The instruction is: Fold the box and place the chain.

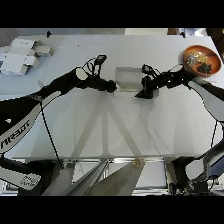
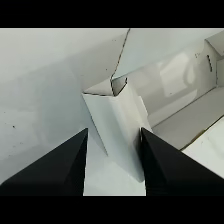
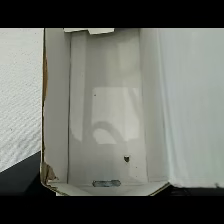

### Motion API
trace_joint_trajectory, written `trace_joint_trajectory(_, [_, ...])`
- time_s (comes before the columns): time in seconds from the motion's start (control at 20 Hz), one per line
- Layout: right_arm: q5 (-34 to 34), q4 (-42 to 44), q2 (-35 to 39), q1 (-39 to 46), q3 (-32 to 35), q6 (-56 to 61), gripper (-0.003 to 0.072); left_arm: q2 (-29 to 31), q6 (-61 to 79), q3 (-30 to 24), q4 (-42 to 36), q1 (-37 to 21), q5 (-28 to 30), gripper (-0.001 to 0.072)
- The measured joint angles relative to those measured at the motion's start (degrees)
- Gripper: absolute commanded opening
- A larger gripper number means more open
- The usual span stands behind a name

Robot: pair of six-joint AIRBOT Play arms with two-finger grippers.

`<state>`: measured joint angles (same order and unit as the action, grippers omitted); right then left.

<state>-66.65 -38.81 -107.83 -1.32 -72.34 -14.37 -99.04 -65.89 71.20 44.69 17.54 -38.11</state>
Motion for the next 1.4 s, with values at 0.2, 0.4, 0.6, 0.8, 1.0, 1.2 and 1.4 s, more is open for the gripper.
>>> trace_joint_trajectory(0.2, [0.0,0.0,0.0,0.0,0.0,0.0,0.0525,1.5,-0.2,0.3,-0.7,-0.2,0.1,0.0364])
trace_joint_trajectory(0.4, [0.0,0.0,0.0,0.0,0.0,0.0,0.0525,2.5,-1.5,2.9,0.2,-1.1,-3.5,0.0363])
trace_joint_trajectory(0.6, [0.0,0.0,0.0,0.0,0.0,0.0,0.0525,1.9,-8.4,9.4,7.1,-1.5,-10.3,0.0363])
trace_joint_trajectory(0.8, [0.0,0.0,0.0,0.0,0.0,0.0,0.0525,-1.2,-18.7,17.8,15.5,-1.7,-20.7,0.0382])
trace_joint_trajectory(1.0, [0.0,0.0,0.0,0.0,0.0,0.0,0.0525,-4.5,-25.8,22.9,18.6,-0.7,-25.7,0.0548])
trace_joint_trajectory(1.2, [0.0,0.0,0.0,0.0,0.0,0.0,0.0525,-7.0,-28.4,24.4,19.7,1.2,-24.9,0.0657])
trace_joint_trajectory(1.4, [0.0,0.0,0.0,0.0,0.0,0.0,0.0525,-9.6,-29.3,24.9,19.9,3.0,-23.5,0.0635])
